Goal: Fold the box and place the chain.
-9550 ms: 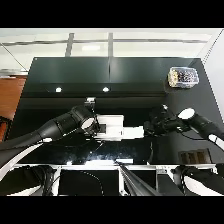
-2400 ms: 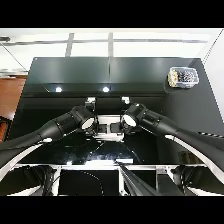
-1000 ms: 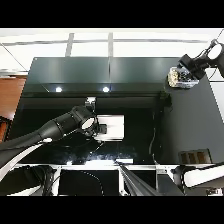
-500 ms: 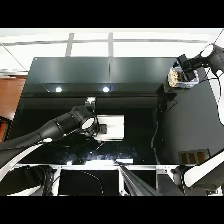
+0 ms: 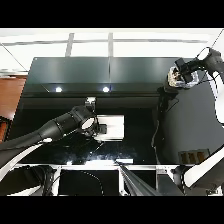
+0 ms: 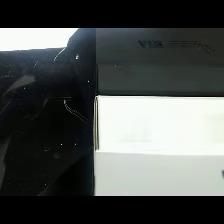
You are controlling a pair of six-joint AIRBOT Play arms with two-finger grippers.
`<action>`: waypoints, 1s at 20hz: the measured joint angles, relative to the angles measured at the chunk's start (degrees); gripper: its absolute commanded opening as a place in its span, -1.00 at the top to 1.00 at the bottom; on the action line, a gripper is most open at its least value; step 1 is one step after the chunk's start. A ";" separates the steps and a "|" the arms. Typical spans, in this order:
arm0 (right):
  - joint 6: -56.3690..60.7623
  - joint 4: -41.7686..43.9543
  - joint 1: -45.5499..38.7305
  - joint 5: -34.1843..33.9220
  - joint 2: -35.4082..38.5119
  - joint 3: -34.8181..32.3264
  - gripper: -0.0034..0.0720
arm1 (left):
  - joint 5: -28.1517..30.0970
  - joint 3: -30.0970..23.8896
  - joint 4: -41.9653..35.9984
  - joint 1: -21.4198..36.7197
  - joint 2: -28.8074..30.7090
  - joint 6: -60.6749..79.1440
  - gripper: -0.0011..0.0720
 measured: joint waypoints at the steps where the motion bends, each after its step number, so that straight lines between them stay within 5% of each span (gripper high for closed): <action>1: -1.36 0.07 -0.02 0.02 -0.02 0.02 0.79 | 0.00 0.00 0.00 0.00 0.00 0.00 0.89; 9: -18.64 0.94 -2.05 3.69 6.29 0.07 0.80 | -0.07 0.00 0.00 0.00 0.00 -0.02 0.89; 20: -41.66 8.98 -4.22 6.03 32.96 0.07 0.80 | -0.04 0.00 0.00 0.00 0.00 -0.02 0.89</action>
